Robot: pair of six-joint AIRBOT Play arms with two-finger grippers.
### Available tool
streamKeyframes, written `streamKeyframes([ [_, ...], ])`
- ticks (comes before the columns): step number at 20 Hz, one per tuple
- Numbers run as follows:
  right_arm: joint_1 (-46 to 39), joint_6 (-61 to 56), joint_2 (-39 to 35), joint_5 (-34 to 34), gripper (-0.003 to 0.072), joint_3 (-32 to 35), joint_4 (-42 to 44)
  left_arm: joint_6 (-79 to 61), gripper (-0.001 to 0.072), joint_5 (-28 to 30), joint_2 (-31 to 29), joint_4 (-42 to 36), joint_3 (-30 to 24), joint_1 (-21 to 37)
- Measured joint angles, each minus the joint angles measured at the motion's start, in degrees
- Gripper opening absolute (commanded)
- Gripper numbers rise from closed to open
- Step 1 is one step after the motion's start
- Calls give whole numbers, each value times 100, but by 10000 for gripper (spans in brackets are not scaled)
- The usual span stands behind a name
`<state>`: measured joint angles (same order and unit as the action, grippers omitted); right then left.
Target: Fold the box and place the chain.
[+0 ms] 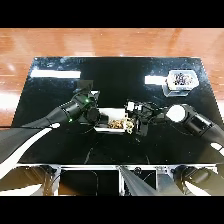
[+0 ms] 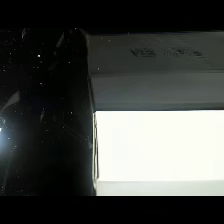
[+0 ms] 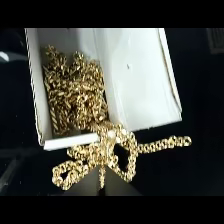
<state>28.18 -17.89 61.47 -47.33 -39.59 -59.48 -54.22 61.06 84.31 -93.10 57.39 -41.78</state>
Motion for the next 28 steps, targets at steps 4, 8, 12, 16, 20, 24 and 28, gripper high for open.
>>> streamKeyframes([
  [4, 0, -260, 236, 76, 622, 0, -402, 2, 22, -4, 2, 0, 0, 0],
  [8, 11, -337, 761, 485, 621, 0, -507, 2, 22, -4, 17, 0, 0, 0],
  [12, 11, -350, 1062, 748, 621, 0, -356, 2, 22, -2, 24, 0, 0, 0],
  [16, 70, -313, 1165, 874, 620, 0, -234, 2, 22, -2, 24, 0, 0, 0],
  [20, 219, -291, 1266, 966, 570, 0, -184, 2, 22, -9, 24, 0, 0, 0],
  [24, 280, -313, 1346, 1010, 26, -13, -125, 2, 22, -11, 24, 0, 0, 0],
  [28, 293, -361, 1364, 879, 28, -111, -203, 2, 22, -9, 24, 0, 0, 0],
])
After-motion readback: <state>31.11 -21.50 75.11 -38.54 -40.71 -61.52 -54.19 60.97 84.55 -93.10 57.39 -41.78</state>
